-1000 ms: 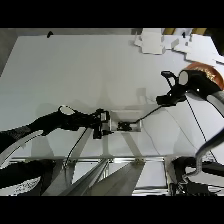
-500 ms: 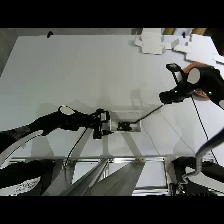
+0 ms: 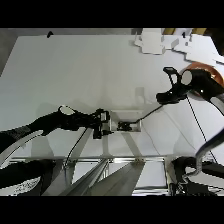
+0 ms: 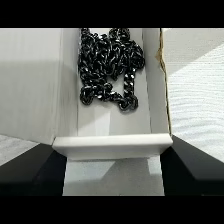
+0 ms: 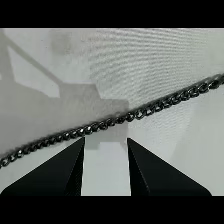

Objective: Fold the box and place the chain.

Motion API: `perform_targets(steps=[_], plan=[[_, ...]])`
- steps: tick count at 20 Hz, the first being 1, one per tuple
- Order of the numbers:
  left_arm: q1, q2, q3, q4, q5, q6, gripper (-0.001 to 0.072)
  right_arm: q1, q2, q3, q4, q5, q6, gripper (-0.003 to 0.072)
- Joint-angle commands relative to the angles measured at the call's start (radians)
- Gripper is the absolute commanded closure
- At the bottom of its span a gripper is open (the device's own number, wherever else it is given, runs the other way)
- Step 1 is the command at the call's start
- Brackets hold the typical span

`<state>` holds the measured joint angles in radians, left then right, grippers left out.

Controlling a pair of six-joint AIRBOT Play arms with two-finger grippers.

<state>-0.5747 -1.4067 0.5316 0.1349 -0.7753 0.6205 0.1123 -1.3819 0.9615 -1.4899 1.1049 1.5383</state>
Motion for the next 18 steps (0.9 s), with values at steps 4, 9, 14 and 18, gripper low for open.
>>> perform_targets(steps=[4,9,14,18], plan=[[0.000,-0.001,0.000,0.000,0.000,0.000,0.0454,0.000,-0.019,-0.018,-0.008,-0.032,0.003,0.0386],[0.000,-0.001,0.000,0.000,0.000,0.000,0.0454,0.000,-0.020,-0.045,-0.007,-0.074,0.008,0.0386],[0.000,-0.001,0.000,0.000,0.000,0.000,0.0454,0.000,-0.025,-0.054,-0.006,-0.102,0.011,0.0390],[0.000,-0.001,0.000,0.000,0.000,0.000,0.0454,0.000,-0.042,-0.055,-0.008,-0.103,0.026,0.0447]])
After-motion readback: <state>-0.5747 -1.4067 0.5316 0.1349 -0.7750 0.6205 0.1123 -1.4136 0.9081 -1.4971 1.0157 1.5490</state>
